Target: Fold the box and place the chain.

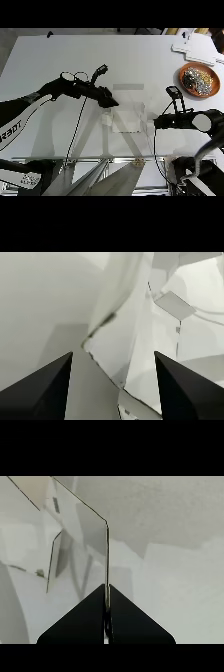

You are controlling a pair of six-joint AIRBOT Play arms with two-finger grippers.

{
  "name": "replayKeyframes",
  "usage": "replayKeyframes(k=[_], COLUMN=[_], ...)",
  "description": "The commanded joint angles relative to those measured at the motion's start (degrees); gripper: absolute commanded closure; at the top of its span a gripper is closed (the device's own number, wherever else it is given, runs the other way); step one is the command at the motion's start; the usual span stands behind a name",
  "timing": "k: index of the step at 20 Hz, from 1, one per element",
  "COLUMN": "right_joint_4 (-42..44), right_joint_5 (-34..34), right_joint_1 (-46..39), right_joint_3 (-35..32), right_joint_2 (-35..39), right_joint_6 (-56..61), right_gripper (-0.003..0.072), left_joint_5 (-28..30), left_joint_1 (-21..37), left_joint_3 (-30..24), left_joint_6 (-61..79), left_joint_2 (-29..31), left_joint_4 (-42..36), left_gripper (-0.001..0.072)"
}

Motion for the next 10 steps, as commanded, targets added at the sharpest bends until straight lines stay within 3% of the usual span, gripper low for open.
replayKeyframes(k=[1,3,8,10], right_joint_4=[0.0,0.0,0.0,0.0], right_joint_5=[0.0,0.0,0.1,0.0], right_joint_1=[0.1,0.1,0.1,0.1], right_joint_3=[0.0,0.0,0.0,0.0], right_joint_2=[0.0,0.0,0.0,0.0], right_joint_6=[0.0,0.0,0.0,0.0], right_gripper=[0.0671,0.0671,0.0671,0.0671], left_joint_5=[-0.4,-1.6,-1.8,-2.1], left_joint_1=[-0.1,-0.1,-0.1,-0.1], left_joint_3=[1.2,1.2,1.2,1.2], left_joint_6=[0.8,0.8,1.8,2.0], left_joint_2=[-1.5,-2.3,-2.4,-2.4], left_joint_4=[-0.5,-0.2,-0.3,0.3], left_gripper=[0.0146,0.0226,0.0615,0.0703])
